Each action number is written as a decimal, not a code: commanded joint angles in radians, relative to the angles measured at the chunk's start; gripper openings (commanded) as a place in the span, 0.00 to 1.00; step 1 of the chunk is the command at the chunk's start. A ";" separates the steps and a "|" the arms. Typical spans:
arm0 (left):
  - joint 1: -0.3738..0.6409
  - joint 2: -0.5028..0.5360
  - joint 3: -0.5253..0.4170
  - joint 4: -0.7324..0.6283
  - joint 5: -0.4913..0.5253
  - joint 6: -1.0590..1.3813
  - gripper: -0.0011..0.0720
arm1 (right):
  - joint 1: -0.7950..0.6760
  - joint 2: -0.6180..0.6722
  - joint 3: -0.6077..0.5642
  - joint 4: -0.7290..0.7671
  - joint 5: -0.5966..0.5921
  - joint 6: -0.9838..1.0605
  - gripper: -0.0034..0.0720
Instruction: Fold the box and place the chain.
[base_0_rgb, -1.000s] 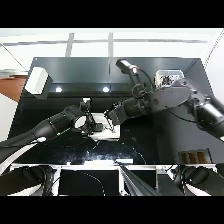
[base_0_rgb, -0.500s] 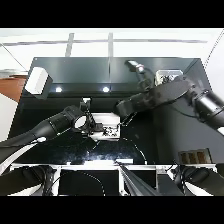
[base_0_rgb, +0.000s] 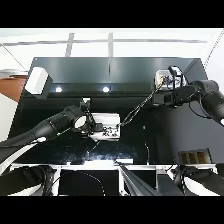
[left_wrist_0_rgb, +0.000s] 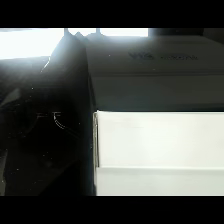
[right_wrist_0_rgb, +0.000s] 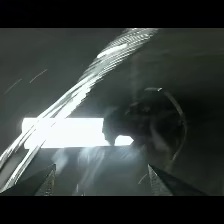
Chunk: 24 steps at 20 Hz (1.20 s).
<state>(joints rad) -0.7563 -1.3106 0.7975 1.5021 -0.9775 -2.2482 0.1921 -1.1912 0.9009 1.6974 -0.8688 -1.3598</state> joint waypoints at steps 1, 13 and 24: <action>0.001 0.000 0.000 0.000 0.000 0.000 0.06 | -0.032 -0.087 -0.032 -0.139 0.264 0.267 0.97; 0.000 0.000 0.000 0.000 0.001 0.000 0.06 | -0.032 -0.439 0.256 -0.123 0.337 0.388 0.79; 0.000 0.000 0.000 0.000 0.001 0.000 0.06 | -0.033 -0.273 0.285 -0.094 0.144 0.124 0.07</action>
<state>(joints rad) -0.7559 -1.3106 0.7975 1.5017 -0.9771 -2.2490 0.1600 -1.5543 1.1744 1.5963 -0.6579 -1.0992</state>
